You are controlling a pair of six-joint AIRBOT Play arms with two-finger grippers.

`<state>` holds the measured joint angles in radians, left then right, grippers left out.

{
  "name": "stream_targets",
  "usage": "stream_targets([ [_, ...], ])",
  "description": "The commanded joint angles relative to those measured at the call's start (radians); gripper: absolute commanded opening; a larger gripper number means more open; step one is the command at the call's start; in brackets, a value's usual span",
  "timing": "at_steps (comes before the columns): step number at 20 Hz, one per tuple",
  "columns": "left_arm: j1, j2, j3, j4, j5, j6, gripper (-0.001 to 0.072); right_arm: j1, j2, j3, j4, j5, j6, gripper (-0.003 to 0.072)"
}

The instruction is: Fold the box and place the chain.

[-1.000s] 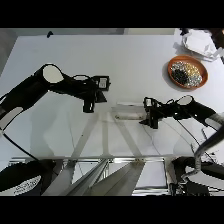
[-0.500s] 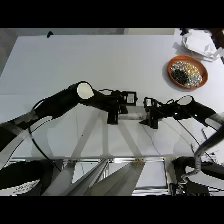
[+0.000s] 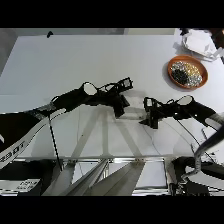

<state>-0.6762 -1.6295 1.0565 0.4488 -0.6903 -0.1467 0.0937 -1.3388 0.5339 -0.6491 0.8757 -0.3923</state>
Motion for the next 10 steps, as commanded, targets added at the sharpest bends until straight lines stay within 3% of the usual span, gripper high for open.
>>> stream_targets([
  [1,0.003,-0.027,-0.001,-0.011,-0.057,-0.011,0.0003,0.000,0.001,0.000,-0.002,0.000,-0.001,0.0456],
  [6,0.016,-0.004,-0.001,-0.005,-0.076,-0.010,0.0003,0.000,0.000,0.000,-0.002,0.000,-0.001,0.0456],
  [10,0.045,0.071,-0.001,0.108,-0.117,-0.011,0.0003,0.000,0.000,0.000,-0.002,0.000,-0.001,0.0456],
])
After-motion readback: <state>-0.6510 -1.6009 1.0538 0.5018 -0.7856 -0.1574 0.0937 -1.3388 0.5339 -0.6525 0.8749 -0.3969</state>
